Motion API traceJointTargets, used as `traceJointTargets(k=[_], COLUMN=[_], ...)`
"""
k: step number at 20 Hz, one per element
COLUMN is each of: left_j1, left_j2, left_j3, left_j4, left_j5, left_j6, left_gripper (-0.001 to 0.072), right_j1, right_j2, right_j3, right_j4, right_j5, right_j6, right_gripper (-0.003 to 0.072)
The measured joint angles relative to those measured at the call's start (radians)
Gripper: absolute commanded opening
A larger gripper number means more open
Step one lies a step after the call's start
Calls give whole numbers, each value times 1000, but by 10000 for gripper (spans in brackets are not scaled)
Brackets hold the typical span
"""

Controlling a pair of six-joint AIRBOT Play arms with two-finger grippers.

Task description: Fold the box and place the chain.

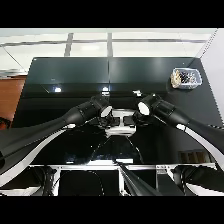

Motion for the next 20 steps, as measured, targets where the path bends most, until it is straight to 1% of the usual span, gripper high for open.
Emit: traceJointTargets(k=[3,8,9,10,14,15,16,17,18,20], left_j1=[0,0,0,0,0,0,0,0,0,0], left_j2=[0,0,0,0,0,0,0,0,0,0], left_j3=[0,0,0,0,0,0,0,0,0,0], left_j4=[0,0,0,0,-1,0,2,3,3,1], left_j5=[0,0,0,0,-2,-2,0,0,-1,-2], left_j6=[0,0,0,0,-2,-2,1,2,2,-1], left_gripper=[28,27,27,27,27,27,27,27,27,27], right_j1=[11,24,25,26,27,27,27,27,27,27], right_j2=[-14,-26,-29,-32,-37,-37,-39,-40,-40,-40], right_j3=[3,4,4,4,4,5,3,3,4,4], right_j4=[-15,-14,-12,-10,-3,-3,-2,-2,3,8], right_j5=[4,13,13,11,10,10,3,8,7,3], right_j6=[54,88,89,93,98,98,92,91,92,95], right_gripper=[296,293,68,16,21,140,207,189,10,16])
